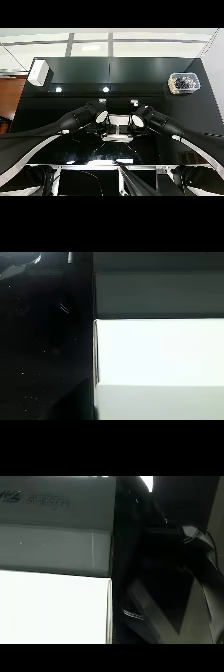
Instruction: Fold the box and place the chain.
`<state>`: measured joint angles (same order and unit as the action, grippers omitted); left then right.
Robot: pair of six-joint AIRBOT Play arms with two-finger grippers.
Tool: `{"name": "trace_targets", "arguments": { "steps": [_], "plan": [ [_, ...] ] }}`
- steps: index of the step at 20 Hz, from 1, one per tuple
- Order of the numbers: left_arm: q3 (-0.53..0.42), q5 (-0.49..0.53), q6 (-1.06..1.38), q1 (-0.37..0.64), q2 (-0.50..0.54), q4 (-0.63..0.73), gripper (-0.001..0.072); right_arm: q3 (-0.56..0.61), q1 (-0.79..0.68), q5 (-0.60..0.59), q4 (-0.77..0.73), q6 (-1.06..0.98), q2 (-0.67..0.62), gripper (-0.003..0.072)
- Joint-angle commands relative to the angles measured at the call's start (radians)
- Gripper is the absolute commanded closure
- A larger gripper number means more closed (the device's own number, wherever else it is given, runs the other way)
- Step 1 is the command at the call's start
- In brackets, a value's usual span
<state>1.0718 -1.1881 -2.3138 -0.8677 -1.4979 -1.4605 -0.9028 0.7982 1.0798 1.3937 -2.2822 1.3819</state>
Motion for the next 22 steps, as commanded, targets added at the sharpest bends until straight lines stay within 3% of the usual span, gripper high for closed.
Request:
{"name": "trace_targets", "arguments": {
  "steps": [1, 2, 3, 4, 6, 9, 10, 12, 17, 20, 22],
  "plan": [
    [0.001, 0.001, -0.006, 0.001, 0.0, 0.007, 0.0684, -0.007, 0.001, 0.001, -0.001, -0.003, -0.001, 0.0432],
    [0.001, 0.002, -0.006, 0.001, 0.0, 0.007, 0.0683, -0.007, 0.001, 0.0, -0.001, -0.003, -0.001, 0.0433],
    [0.001, 0.002, -0.006, 0.001, 0.0, 0.007, 0.0683, -0.007, 0.001, 0.001, 0.002, -0.003, -0.001, 0.0481],
    [0.001, 0.002, -0.006, 0.001, 0.0, 0.007, 0.0683, -0.007, 0.001, 0.002, 0.006, -0.003, -0.001, 0.0624],
    [0.001, 0.002, -0.006, 0.001, 0.0, 0.007, 0.0683, -0.007, 0.001, 0.001, 0.015, -0.003, -0.002, 0.0678],
    [0.001, 0.001, -0.006, 0.001, 0.0, 0.007, 0.0684, -0.007, 0.001, 0.001, 0.022, -0.003, -0.004, 0.0677],
    [0.001, 0.001, -0.006, 0.001, 0.0, 0.007, 0.0683, -0.007, 0.001, 0.001, 0.025, -0.003, -0.008, 0.0672],
    [0.001, 0.001, -0.006, 0.001, 0.0, 0.007, 0.0684, -0.007, 0.001, -0.003, 0.053, -0.003, -0.025, 0.0358],
    [0.001, 0.0, -0.006, 0.001, 0.0, 0.007, 0.0683, -0.007, -0.01, 0.039, 0.107, 0.072, -0.157, 0.0358],
    [0.001, 0.0, -0.006, 0.001, 0.0, 0.006, 0.0684, -0.007, -0.052, 0.077, 0.15, 0.19, -0.334, 0.0359],
    [0.001, 0.0, -0.006, 0.001, 0.0, 0.006, 0.0684, -0.007, -0.12, 0.086, 0.264, 0.201, -0.454, 0.0359]
  ]
}}
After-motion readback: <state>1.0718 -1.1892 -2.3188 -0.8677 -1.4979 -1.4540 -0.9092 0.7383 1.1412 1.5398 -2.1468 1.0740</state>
